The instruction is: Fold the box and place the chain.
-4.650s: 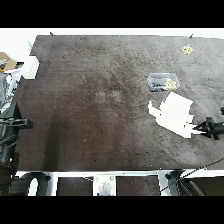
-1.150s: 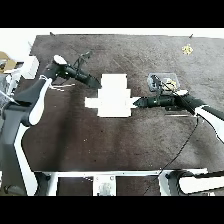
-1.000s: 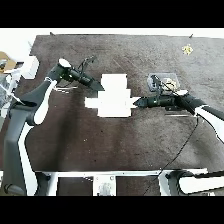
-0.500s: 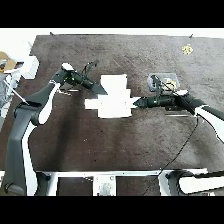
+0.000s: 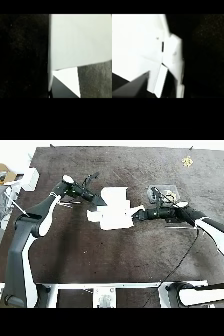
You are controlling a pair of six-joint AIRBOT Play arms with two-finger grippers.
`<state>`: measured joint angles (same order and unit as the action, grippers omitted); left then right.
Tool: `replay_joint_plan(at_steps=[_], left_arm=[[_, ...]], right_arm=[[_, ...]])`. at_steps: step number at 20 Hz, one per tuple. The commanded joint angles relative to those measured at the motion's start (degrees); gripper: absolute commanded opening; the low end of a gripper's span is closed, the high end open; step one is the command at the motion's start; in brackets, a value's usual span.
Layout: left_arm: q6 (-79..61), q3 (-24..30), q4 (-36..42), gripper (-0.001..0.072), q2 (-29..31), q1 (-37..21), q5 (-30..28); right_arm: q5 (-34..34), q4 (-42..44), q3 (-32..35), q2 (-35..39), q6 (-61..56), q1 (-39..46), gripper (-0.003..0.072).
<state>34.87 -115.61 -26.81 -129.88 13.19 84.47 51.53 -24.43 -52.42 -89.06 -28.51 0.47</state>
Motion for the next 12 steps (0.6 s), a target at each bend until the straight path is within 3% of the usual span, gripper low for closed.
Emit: replay_joint_plan(at_steps=[1, 6, 12], left_arm=[[-6.4, 0.0, 0.3, 0.001, 0.1, 0.0, 0.0], [-32.9, -0.1, 0.5, 0.001, 1.2, 0.0, -0.7], [-41.4, 0.0, 0.5, 0.001, 1.8, 0.0, -7.5]], right_arm=[[0.7, 0.3, -0.1, 2.6, 2.2, 1.7, 0.0464], [0.6, 0.5, -0.1, 10.1, 3.8, 7.3, 0.0437], [0.2, 0.5, -0.1, 10.9, 8.9, 5.4, 0.0437]])
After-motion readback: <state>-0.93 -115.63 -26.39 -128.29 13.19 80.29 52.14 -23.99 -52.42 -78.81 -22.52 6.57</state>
